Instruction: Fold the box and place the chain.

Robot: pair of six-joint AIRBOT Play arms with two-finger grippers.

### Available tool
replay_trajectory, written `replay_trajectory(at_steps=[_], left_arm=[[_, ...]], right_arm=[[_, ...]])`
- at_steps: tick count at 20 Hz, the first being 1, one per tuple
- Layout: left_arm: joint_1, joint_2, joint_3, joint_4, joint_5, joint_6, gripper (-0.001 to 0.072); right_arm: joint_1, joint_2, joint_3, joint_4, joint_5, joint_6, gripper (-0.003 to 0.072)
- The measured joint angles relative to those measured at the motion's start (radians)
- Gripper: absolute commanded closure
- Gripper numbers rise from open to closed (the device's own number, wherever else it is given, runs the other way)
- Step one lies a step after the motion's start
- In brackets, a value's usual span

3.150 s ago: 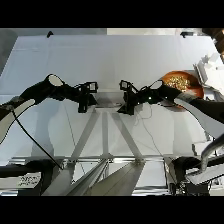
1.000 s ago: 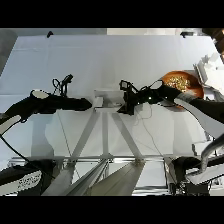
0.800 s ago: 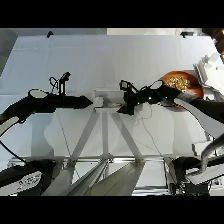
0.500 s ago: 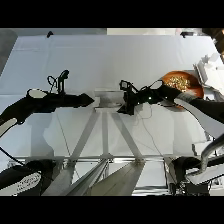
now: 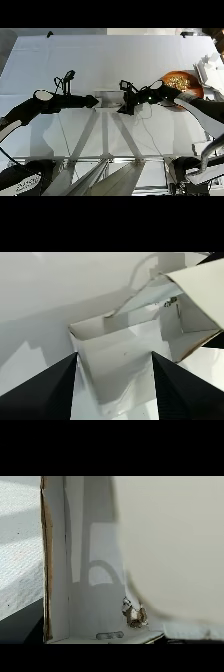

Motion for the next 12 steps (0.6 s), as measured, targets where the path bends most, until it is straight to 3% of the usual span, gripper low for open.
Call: replay_trajectory(at_steps=[12], left_arm=[[-0.108,-0.027,0.000,0.061,0.172,-0.001,0.0219]], right_arm=[[0.000,0.000,0.000,0.000,0.000,0.000,0.0170]])
